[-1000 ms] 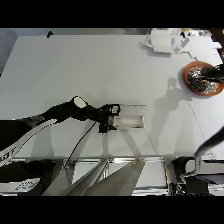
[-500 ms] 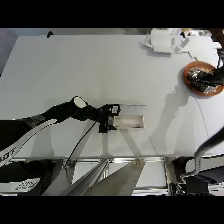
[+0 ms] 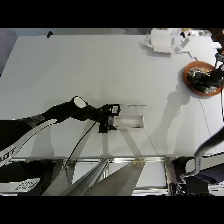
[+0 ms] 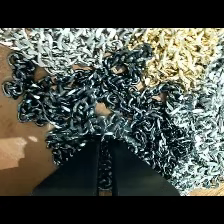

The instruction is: Fold the box and place the chain.

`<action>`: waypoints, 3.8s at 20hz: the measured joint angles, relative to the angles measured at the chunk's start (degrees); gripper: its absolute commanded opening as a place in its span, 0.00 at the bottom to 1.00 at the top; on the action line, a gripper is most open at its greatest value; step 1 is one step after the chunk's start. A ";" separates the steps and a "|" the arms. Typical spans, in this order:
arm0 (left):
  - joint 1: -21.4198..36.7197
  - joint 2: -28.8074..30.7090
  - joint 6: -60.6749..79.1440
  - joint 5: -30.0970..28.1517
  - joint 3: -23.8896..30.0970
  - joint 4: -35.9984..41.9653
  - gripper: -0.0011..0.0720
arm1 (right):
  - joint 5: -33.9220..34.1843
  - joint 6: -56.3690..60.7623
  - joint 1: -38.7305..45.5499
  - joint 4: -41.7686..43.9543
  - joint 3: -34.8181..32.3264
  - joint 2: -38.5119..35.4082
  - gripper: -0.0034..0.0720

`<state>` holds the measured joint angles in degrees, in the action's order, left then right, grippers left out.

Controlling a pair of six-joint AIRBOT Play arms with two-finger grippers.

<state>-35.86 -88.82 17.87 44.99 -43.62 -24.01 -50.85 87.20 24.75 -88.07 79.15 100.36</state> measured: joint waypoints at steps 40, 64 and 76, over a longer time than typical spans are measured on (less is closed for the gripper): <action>0.00 0.00 0.00 0.02 0.00 0.00 0.21 | -2.75 -6.95 0.00 7.26 0.35 -3.98 0.28; 0.00 0.00 0.00 0.02 0.00 0.00 0.21 | -4.81 -5.44 0.00 3.85 0.35 -4.68 0.07; 0.00 0.00 0.00 0.02 0.00 0.00 0.21 | -11.67 -13.18 0.00 5.40 0.33 -23.74 0.08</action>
<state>-35.86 -88.82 17.87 45.01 -43.62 -24.01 -62.52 74.02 24.75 -82.67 79.48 76.62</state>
